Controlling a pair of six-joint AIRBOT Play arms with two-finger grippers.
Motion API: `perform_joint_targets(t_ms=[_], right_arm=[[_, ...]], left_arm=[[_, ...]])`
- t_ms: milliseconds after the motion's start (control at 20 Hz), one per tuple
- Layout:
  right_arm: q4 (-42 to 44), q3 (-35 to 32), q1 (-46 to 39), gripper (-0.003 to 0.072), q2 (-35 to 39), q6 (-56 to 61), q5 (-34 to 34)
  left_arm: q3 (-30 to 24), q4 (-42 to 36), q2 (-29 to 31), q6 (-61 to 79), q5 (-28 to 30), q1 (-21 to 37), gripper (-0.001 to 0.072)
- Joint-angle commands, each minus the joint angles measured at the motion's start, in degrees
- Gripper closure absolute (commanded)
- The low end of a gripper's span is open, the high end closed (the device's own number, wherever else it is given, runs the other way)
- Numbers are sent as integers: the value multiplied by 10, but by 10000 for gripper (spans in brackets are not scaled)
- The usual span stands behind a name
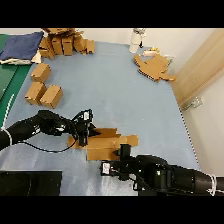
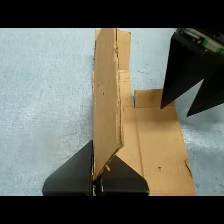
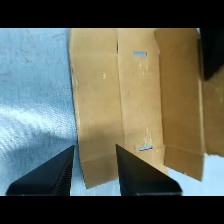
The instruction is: Fold the box.
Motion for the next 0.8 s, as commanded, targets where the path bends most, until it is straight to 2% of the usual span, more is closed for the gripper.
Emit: perform_joint_targets(t_ms=[0,750], right_arm=[[-21,0,1,267,-17,12,-18],[-28,-1,-32,267,-33,12,-13]], left_arm=[[0,0,0,0,0,0,698],[0,0,0,0,0,0,698]])
